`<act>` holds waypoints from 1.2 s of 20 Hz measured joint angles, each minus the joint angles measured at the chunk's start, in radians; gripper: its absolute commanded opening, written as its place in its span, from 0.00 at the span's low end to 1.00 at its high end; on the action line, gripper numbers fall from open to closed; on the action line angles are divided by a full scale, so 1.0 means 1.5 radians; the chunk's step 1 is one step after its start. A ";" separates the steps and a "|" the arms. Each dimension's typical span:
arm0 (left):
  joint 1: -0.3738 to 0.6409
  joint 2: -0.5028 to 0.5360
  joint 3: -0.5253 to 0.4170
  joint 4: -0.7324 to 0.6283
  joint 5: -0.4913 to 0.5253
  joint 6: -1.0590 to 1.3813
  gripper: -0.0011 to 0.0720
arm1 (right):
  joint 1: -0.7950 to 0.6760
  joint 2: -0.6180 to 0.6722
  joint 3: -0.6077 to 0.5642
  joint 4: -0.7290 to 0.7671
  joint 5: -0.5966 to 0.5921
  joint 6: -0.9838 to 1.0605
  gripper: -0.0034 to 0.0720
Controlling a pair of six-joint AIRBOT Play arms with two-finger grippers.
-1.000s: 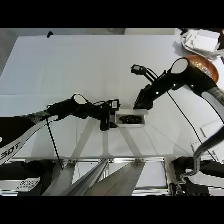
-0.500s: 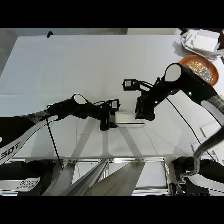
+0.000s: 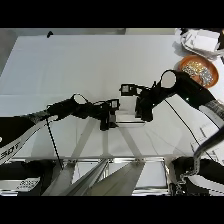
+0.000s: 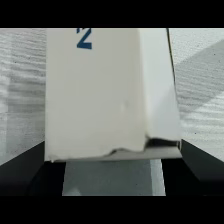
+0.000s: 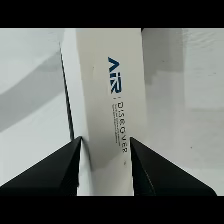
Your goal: Fold the box and place the chain.
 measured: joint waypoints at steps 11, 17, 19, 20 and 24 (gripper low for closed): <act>0.000 0.000 0.000 0.000 0.001 0.001 0.30 | 0.002 0.000 -0.018 -0.005 -0.022 0.028 0.44; 0.000 0.000 0.000 0.002 0.001 0.002 0.30 | 0.017 0.001 -0.037 -0.006 -0.038 0.031 0.44; 0.000 0.000 0.000 0.002 0.000 0.002 0.30 | 0.020 0.001 -0.045 -0.006 -0.042 0.031 0.49; 0.000 0.000 0.000 0.002 0.000 0.003 0.30 | 0.021 0.001 -0.049 -0.006 -0.044 0.032 0.60; 0.000 0.000 0.000 0.002 0.000 0.003 0.30 | 0.023 0.006 -0.055 -0.004 -0.046 0.033 0.68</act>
